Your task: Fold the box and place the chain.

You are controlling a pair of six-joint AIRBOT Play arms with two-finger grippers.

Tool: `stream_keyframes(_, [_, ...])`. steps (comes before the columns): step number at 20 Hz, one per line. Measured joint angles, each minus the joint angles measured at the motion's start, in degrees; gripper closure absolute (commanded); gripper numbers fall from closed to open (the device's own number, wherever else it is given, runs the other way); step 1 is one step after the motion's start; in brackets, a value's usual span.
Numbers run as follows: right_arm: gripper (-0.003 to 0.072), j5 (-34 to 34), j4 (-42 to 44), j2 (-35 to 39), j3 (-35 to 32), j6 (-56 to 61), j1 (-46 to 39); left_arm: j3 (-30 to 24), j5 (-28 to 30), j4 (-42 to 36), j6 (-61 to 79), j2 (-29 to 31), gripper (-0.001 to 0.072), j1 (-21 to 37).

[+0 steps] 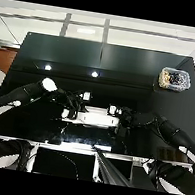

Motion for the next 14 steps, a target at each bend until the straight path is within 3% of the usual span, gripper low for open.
stream_keyframes(14, [-0.0018,1.3,-0.8,-0.8,0.0,0.0,2.3,0.0,0.0,0.0,0.0,0.0,0.0681,0.0])
